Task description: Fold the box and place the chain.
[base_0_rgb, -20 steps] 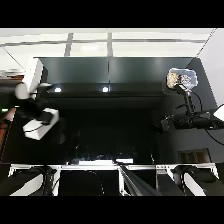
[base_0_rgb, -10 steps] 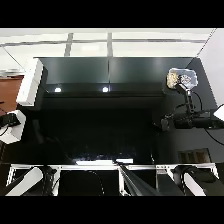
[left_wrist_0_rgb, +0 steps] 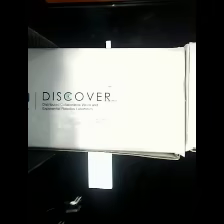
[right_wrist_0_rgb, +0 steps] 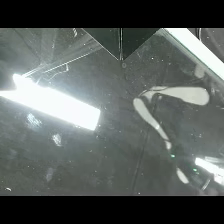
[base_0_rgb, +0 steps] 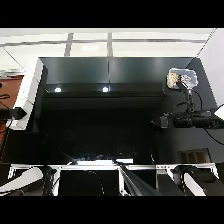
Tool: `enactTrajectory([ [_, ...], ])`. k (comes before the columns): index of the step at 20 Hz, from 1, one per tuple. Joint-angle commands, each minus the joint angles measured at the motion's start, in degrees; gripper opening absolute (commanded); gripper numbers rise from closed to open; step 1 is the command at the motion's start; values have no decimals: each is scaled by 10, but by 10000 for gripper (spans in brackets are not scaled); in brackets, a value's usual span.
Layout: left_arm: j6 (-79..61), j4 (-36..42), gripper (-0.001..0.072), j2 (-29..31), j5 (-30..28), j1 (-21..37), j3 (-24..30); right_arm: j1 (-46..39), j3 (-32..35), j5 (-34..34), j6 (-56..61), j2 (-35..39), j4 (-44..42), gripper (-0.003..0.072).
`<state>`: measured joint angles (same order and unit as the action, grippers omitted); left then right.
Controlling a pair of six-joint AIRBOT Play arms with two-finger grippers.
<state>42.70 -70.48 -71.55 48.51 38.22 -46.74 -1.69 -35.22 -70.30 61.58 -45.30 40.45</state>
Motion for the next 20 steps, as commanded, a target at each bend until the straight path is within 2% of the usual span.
enactTrajectory([
  [1,-27,21,313,-19,-33,-3,-1,0,0,1,8,0,-3,12],
  [3,-27,18,336,-19,-40,-3,-5,0,0,-1,12,0,-3,12],
  [4,-27,19,583,-18,-37,-3,-13,0,0,-3,13,0,-3,12],
  [5,-20,19,713,-16,-30,-4,-24,0,0,-4,12,0,-3,12],
  [10,36,31,711,29,59,-42,-116,0,-16,-6,12,0,-4,12],
  [11,78,29,669,39,73,-57,-139,0,-28,-10,12,0,-4,12],
  [12,134,27,486,49,81,-68,-165,0,-44,-18,12,0,-3,11],
  [13,202,28,174,62,95,-75,-197,0,-68,-40,11,0,-3,11],
  [14,256,43,27,74,121,-82,-227,0,-94,-79,10,0,5,12],
  [16,294,85,25,113,159,-107,-249,0,-122,-144,-5,7,36,11],
  [17,294,91,24,143,162,-132,-238,0,-116,-120,-9,19,68,10],
  [19,299,94,24,225,123,-205,-170,0,-83,7,-7,59,121,9],
  [20,294,101,25,278,85,-253,-110,0,-55,74,-8,81,122,10],
])
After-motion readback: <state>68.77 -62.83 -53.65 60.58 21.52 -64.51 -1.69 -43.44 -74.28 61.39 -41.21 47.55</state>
